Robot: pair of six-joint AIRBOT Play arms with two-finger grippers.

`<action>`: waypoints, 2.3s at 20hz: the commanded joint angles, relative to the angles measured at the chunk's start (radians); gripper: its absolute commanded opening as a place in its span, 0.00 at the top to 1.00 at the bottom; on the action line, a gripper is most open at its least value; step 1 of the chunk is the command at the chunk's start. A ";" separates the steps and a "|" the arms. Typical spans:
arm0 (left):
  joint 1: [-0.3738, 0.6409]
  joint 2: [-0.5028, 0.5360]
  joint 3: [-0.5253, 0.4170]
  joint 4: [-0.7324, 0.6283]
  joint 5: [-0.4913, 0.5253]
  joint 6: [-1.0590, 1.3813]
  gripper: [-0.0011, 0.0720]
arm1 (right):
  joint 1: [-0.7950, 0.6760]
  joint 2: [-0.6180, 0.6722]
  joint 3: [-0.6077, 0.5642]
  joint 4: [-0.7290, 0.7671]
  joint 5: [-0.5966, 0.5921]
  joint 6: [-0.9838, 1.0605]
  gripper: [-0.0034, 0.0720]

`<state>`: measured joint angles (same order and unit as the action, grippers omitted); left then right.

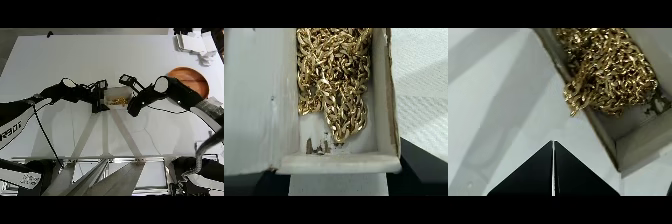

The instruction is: Fold the box and place the chain.

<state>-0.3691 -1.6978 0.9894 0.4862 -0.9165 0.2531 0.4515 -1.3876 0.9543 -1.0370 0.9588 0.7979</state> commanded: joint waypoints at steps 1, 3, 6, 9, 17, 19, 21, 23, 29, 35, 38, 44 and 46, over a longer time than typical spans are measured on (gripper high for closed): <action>0.000 0.000 0.000 0.000 0.000 0.000 0.55 | 0.006 -0.036 -0.013 0.035 -0.095 0.017 0.94; 0.000 0.000 0.000 0.000 0.000 0.000 0.55 | 0.006 -0.037 -0.013 0.044 -0.147 0.017 0.94; 0.000 0.000 0.000 0.000 0.000 0.000 0.55 | 0.006 -0.037 -0.013 0.061 -0.182 0.014 0.94; 0.000 0.000 0.000 0.000 0.000 0.000 0.55 | 0.006 -0.037 -0.012 0.159 -0.176 0.005 0.94; 0.000 0.000 0.000 0.000 0.000 0.000 0.55 | 0.002 0.044 0.003 0.237 -0.157 -0.025 0.94; 0.000 0.000 0.000 0.000 0.000 0.000 0.55 | -0.026 0.053 0.080 0.213 -0.102 -0.025 0.94; 0.000 0.000 0.000 0.000 0.000 0.000 0.55 | -0.068 0.031 0.200 0.177 -0.042 -0.033 0.94; 0.000 0.000 0.000 0.000 0.000 0.000 0.55 | -0.099 -0.019 0.334 0.145 0.003 -0.074 0.94; 0.000 0.000 0.000 0.000 0.000 0.000 0.55 | -0.158 -0.288 0.563 0.146 0.097 -0.077 0.94; 0.000 0.000 0.000 0.000 0.000 0.000 0.55 | -0.151 -0.392 0.562 0.322 0.350 -0.272 0.71; 0.000 0.000 0.000 0.000 0.000 0.000 0.55 | -0.134 -0.389 0.559 0.325 0.362 -0.283 0.70; 0.000 0.000 0.000 0.000 0.000 0.000 0.55 | -0.094 -0.275 0.388 0.325 0.255 -0.451 0.57; 0.000 0.000 0.000 0.000 0.000 0.000 0.55 | -0.087 -0.220 0.280 0.319 0.132 -0.509 0.57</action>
<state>-0.3691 -1.6978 0.9894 0.4866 -0.9169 0.2531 0.3519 -1.6688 1.3441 -0.7155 1.2201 0.3851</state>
